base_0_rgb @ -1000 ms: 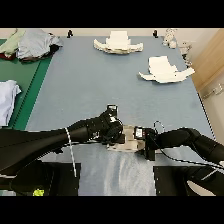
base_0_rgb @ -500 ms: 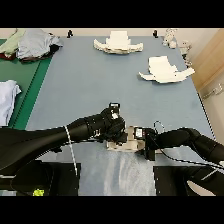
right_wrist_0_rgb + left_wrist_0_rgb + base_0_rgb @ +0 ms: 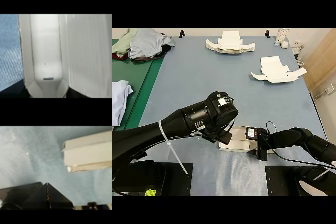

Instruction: Fold the box.

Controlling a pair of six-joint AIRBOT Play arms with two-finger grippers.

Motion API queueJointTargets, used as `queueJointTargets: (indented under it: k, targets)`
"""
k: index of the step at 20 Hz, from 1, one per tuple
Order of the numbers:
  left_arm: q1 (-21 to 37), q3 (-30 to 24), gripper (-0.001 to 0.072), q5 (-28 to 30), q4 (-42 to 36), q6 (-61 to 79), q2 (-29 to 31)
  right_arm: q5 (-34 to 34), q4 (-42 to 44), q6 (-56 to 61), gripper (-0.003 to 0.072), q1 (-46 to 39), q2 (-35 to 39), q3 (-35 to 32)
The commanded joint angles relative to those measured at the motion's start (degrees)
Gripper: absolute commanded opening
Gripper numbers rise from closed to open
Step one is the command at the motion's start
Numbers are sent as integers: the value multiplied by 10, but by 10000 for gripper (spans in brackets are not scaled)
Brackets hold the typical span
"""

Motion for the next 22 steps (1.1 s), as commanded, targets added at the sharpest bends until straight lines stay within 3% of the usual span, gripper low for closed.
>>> queueJointTargets:
  k: [1,4,7,9,11,12,13,14,18,22]
  targets:
    - [0,0,14,-14,6,109,12,0,0,0,506,0,0,0]
    - [0,-37,14,40,-7,173,39,0,0,0,506,0,0,0]
    - [19,-124,13,94,-26,237,114,0,0,0,506,0,0,0]
    - [90,-202,14,161,-111,353,187,0,0,0,506,0,0,0]
    - [170,-268,18,221,-222,584,248,0,0,0,505,0,0,0]
    - [209,-294,153,244,-264,695,271,0,0,0,505,0,0,0]
    - [238,-315,580,267,-289,776,286,0,0,0,505,0,0,0]
    - [265,-334,698,302,-299,827,296,0,0,0,505,0,0,0]
    - [309,-377,698,402,-340,1003,278,0,0,0,505,0,0,0]
    - [320,-405,698,458,-467,1266,215,0,0,0,506,0,0,0]
